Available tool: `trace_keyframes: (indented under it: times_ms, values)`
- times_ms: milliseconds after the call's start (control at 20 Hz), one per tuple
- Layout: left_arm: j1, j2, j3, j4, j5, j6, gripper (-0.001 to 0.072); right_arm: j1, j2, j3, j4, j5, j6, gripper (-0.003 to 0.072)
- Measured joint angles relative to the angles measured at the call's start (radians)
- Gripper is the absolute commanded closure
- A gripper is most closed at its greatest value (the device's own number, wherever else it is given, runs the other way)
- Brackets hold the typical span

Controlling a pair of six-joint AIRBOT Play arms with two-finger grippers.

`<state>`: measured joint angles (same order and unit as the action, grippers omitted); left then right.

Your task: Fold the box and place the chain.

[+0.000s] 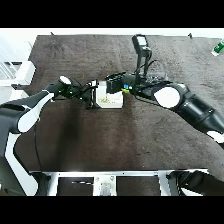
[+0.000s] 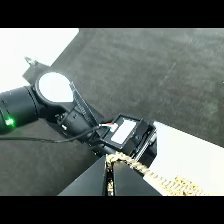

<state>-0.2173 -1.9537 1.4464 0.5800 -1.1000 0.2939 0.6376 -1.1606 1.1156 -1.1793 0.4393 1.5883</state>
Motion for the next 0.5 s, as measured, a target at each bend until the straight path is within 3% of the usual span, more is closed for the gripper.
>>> trace_keyframes:
  times_ms: [500]
  values:
    - [0.0,0.0,0.0,0.0,0.0,-0.002,0.0182,0.004,-0.253,-0.001,0.002,-0.112,0.037,0.0678]
